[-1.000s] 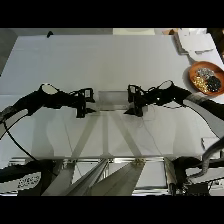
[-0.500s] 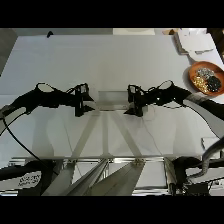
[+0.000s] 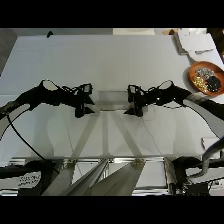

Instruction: Fold the box and place the chain.

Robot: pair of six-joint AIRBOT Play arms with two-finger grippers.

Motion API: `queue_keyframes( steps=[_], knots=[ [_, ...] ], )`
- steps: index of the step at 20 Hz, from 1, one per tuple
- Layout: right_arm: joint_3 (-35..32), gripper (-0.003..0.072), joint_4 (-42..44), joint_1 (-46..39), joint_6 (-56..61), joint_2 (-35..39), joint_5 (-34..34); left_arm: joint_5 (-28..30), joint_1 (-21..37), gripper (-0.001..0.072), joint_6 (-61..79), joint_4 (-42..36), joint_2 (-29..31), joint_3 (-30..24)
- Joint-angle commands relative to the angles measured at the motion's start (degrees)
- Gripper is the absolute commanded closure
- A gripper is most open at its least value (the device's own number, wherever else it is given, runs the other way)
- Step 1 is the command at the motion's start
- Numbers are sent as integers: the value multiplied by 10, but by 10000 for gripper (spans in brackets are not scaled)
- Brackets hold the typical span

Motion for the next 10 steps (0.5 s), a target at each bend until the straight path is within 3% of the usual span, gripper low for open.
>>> queue_keyframes(
  steps=[1,8,10],
  knots=[
    [0,220,0,0,0,0,0,-17,-6,274,-9,27,-6,2],
    [0,220,0,0,0,0,0,21,-6,277,-9,25,-6,2],
    [0,220,0,0,0,0,0,24,-6,323,-7,14,-6,2]
  ],
)
